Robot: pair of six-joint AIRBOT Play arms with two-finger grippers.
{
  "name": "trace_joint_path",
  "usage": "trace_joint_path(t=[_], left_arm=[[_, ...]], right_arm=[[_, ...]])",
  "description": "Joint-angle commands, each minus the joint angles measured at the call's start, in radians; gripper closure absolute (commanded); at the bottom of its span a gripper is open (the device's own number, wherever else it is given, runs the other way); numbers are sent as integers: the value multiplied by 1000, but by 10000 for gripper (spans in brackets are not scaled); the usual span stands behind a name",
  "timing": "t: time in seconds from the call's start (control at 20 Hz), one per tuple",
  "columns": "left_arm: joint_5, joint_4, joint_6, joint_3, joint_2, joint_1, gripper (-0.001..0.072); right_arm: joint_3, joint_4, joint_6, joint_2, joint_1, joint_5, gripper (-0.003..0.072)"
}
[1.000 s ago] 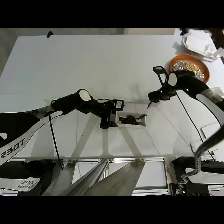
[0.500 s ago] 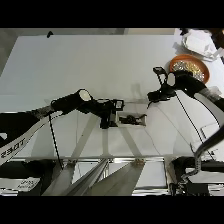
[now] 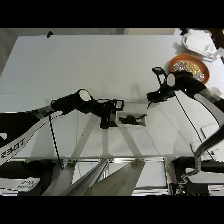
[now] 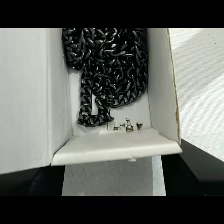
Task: Fold the box and place the chain.
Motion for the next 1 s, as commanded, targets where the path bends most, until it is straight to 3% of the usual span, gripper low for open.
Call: trace_joint_path(t=[0.0,0.2,0.4,0.6,0.95], left_arm=[[0,0,0,0,0,0,371],[0,0,0,0,0,0,371],[0,0,0,0,0,0,371],[0,0,0,0,0,0,371],[0,0,0,0,0,0,371]], right_arm=[[2,2,-18,75,0,8,670],[2,2,-50,217,0,81,670],[2,19,-82,382,0,246,672],[2,190,-157,551,0,397,672],[0,475,-206,719,0,411,670]])
